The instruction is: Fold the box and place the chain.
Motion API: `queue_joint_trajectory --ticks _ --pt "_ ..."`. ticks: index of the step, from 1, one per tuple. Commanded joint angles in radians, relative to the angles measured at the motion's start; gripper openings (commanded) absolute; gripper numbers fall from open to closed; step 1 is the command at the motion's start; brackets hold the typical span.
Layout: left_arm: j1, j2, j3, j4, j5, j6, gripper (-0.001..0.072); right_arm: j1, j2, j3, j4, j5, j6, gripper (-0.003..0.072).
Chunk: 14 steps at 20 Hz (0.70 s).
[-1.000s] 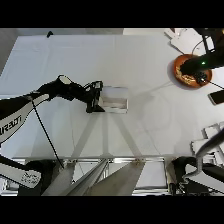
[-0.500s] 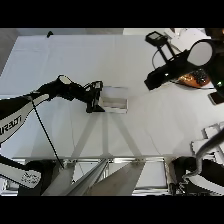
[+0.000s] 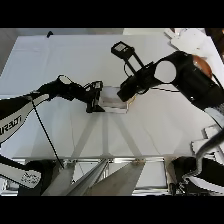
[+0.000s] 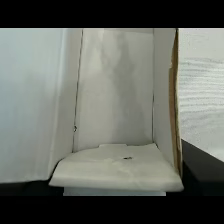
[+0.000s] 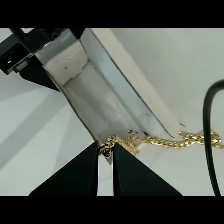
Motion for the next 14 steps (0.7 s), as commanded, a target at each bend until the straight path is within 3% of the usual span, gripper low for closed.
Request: queue_joint_trajectory --ticks 1,10,12,14 --pt "-0.001 -0.001 0.000 0.000 0.000 0.000 0.0380 0.030 -0.039 0.000 0.002 -0.010 0.016 0.0011" --pt "-0.001 -0.001 0.000 0.000 0.000 0.000 0.0380 0.029 -0.234 -0.001 0.002 -0.031 0.081 0.0016" --pt "-0.001 -0.001 0.000 0.000 0.000 0.000 0.0380 0.030 -0.263 -0.001 0.003 0.000 0.097 0.0187" --pt "-0.001 -0.001 0.000 0.000 0.000 0.000 0.0380 0.029 -0.257 -0.001 0.005 0.023 0.095 0.0200"
